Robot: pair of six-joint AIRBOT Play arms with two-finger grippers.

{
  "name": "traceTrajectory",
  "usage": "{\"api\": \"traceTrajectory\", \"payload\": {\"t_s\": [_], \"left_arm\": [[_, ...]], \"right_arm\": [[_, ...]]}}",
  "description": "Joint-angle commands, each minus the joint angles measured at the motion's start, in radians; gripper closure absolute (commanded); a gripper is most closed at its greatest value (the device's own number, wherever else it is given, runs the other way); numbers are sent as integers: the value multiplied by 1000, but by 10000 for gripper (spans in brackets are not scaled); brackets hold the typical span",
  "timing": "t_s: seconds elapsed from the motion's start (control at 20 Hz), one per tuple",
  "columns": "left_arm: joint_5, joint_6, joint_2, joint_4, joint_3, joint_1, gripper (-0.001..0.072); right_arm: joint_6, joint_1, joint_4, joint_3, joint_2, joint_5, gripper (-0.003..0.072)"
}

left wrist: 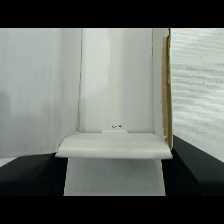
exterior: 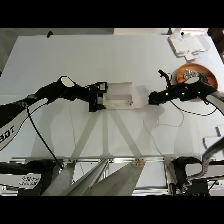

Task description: Fold the box and place the chain.

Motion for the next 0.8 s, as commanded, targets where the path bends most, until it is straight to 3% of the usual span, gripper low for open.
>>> {"api": "traceTrajectory", "payload": {"t_s": [0.0, 0.1, 0.25, 0.5, 0.65, 0.75], "left_arm": [[0, 0, 1, 0, 0, 0, 336], [0, 0, 1, 0, 0, 0, 336], [0, 0, 1, 0, 0, 0, 336], [0, 0, 1, 0, 0, 0, 336], [0, 0, 1, 0, 0, 0, 336], [0, 0, 1, 0, 0, 0, 336]], "right_arm": [[-5, 13, 100, 0, 2, 6, 416], [-6, 13, 122, 0, 5, 8, 404], [-24, 18, 142, 0, 12, 8, 319], [-57, 72, 186, 0, 12, -10, 297], [-63, 99, 186, 0, 12, -34, 133], [-80, 113, 186, 0, 12, -46, 132]]}}
